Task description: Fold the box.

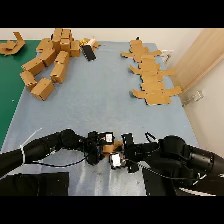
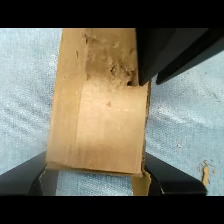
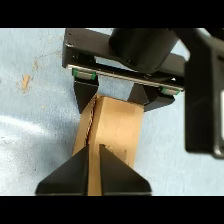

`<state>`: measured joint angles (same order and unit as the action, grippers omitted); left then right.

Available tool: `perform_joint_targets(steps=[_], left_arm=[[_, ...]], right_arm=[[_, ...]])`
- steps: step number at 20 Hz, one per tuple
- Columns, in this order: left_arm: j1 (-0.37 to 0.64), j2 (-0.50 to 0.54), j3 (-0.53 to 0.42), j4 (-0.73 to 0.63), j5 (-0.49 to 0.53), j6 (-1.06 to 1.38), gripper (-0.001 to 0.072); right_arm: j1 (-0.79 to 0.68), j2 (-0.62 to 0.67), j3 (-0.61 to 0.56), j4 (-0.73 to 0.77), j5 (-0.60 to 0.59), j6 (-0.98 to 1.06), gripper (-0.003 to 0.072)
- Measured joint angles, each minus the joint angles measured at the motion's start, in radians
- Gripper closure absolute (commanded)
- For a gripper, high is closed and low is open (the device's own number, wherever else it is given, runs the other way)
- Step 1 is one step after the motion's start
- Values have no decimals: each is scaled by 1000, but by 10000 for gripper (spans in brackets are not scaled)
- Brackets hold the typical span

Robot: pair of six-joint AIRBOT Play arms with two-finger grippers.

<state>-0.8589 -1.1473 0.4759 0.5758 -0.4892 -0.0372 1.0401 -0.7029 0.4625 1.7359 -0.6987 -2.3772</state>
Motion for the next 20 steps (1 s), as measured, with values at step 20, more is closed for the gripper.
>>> perform_joint_targets(steps=[20], left_arm=[[0, 0, 0, 0, 0, 0, 100]], right_arm=[[-6, 240, -39, -174, -138, 1365, 681]])
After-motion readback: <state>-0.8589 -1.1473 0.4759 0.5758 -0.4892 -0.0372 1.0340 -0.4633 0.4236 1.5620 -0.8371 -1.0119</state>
